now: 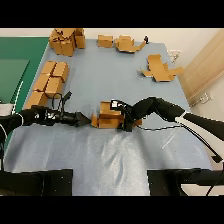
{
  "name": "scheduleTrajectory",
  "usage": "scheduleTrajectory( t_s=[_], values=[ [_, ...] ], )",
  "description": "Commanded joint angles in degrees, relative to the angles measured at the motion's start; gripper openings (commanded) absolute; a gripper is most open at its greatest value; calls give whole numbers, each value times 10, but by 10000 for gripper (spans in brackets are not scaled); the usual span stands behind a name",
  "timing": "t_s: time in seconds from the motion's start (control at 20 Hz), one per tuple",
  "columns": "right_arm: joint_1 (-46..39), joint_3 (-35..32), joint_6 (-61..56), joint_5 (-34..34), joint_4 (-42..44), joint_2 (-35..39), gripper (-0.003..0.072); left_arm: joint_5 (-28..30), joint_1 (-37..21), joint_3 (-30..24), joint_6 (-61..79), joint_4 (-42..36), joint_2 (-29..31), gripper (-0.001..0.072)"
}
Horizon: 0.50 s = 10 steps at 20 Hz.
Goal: Fold the box.
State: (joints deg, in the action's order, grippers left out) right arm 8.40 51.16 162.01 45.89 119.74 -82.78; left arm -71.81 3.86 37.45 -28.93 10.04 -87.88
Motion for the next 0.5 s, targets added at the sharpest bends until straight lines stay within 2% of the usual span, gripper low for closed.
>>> scheduleTrajectory(
  t_s=[0.0, 0.1, 0.15, 0.2, 0.35, 0.4, 0.45],
  values=[
    [0, 0, 0, 1, 0, 0, 445, -42, 9, 0, 56, -30, -2, 19],
    [1, 0, 0, 1, 0, 0, 444, -36, 22, 0, 65, -32, -2, 25],
    [0, 0, 0, 1, 0, 0, 445, -34, 28, 0, 73, -37, -2, 208],
    [1, 0, 0, 1, 0, 0, 445, -30, 35, 0, 76, -43, -2, 299],
    [1, 0, 0, 1, 0, 0, 444, -5, 43, 0, 89, -59, -2, 313],
    [1, 0, 0, 1, 0, 0, 445, -1, 43, 0, 95, -65, -2, 369],
    [1, 0, 0, 1, 0, 0, 444, -2, 44, 0, 100, -71, -2, 366]
  ],
)
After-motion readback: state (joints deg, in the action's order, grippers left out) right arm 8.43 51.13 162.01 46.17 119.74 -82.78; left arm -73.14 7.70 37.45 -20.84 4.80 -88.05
